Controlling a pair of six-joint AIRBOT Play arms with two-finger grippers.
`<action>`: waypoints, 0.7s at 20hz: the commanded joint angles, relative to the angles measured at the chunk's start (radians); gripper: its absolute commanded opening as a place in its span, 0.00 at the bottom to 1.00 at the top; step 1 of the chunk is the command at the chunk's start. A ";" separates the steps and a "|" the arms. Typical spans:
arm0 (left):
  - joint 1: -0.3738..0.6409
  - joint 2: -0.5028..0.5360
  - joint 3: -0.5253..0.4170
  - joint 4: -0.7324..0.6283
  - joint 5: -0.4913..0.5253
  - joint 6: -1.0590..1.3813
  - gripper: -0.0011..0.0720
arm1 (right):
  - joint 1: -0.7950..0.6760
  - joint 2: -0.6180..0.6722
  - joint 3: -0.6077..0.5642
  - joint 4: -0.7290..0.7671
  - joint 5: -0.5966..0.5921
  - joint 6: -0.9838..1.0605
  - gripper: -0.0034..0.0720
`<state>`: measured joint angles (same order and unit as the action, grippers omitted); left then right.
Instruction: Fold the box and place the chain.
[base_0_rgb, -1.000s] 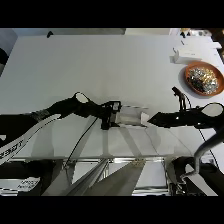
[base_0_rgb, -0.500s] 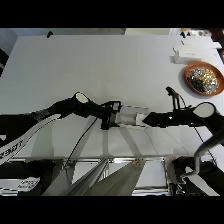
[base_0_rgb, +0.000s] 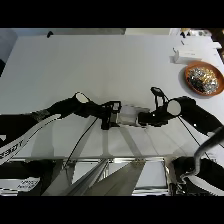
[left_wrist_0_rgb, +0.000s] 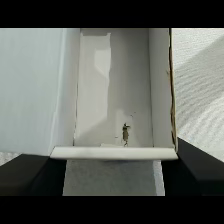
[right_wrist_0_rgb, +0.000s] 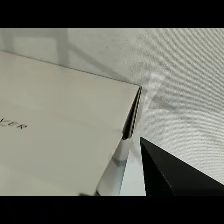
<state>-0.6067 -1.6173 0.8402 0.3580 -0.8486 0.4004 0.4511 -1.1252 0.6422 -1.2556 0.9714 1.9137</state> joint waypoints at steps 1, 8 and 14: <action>0.000 0.000 0.000 0.000 -0.001 0.000 0.51 | 0.036 -0.035 0.017 -0.054 0.003 0.127 0.67; 0.000 0.000 0.000 0.000 -0.001 0.000 0.51 | 0.063 -0.057 0.027 -0.083 0.002 0.230 0.57; 0.000 0.000 0.000 0.000 -0.001 0.000 0.51 | 0.114 -0.077 0.050 -0.116 -0.022 0.248 0.41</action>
<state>-0.6064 -1.6173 0.8402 0.3588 -0.8509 0.4004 0.5468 -1.1961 0.6830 -1.3518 0.9665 2.1399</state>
